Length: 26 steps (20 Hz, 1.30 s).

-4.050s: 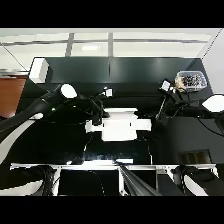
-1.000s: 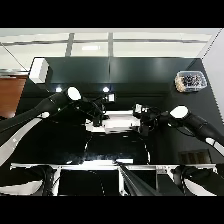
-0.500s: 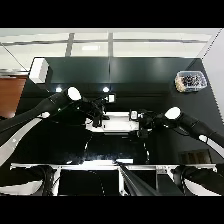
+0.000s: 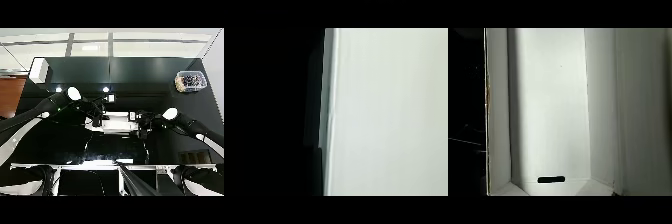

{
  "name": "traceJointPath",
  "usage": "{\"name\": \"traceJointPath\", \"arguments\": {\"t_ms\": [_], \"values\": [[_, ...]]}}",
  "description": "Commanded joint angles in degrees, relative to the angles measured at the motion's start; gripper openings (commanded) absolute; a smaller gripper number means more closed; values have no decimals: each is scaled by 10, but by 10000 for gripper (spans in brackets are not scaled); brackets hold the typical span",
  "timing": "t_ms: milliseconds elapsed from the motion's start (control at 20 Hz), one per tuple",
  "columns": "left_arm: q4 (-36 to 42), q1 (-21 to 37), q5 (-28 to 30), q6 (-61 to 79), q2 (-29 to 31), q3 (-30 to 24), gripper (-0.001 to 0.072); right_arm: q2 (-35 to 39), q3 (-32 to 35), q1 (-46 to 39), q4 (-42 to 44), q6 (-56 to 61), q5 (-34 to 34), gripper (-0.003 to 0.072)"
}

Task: Fold the box and place the chain.

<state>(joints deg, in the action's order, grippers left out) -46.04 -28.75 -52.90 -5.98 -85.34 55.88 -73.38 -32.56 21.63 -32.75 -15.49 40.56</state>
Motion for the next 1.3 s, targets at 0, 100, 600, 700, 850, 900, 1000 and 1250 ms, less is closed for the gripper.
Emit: {"name": "traceJointPath", "arguments": {"t_ms": [0,100,600,700,850,900,1000,1250], "values": [[1,0,0,0,0,0,27,-3,0,0,-5,-1,-4,551],[1,0,0,0,0,0,27,-3,0,0,-5,-1,-4,551],[-151,12,-94,-160,51,59,452,-3,0,0,-5,0,-6,192],[-209,23,-123,-203,93,65,451,-3,0,0,-5,0,-6,192],[-252,58,-215,-319,152,65,175,-3,0,0,-5,0,-6,192],[-249,73,-277,-350,163,65,28,-3,0,0,-4,0,-6,192],[-203,104,-410,-419,166,61,26,-3,0,0,-4,0,-6,192],[79,105,-283,-462,168,-61,25,-3,0,0,-3,0,-8,191]]}}
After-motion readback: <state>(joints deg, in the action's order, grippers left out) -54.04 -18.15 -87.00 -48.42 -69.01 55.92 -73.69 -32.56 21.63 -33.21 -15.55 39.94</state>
